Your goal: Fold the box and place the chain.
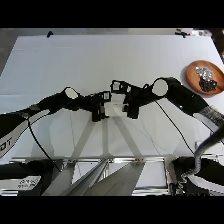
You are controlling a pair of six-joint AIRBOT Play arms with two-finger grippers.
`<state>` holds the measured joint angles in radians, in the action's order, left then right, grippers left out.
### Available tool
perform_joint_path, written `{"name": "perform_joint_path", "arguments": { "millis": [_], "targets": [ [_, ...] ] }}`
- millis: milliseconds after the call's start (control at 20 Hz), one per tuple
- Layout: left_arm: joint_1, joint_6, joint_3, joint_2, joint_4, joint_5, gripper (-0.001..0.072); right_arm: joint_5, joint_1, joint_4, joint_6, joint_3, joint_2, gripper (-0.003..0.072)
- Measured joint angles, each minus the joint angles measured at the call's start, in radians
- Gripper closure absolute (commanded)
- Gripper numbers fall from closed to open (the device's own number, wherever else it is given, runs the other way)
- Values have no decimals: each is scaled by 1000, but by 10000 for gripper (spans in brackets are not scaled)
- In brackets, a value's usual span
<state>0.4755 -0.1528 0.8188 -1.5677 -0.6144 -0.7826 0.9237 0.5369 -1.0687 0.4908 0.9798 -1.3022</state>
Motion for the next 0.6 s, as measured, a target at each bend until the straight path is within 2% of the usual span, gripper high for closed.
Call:
{"name": "perform_joint_path", "arguments": {
  "millis": [600],
  "targets": [
    [0, 2, 0, 0, 1, 0, 201, -97, 11, -56, 33, -1, 0, 374]
  ]
}}
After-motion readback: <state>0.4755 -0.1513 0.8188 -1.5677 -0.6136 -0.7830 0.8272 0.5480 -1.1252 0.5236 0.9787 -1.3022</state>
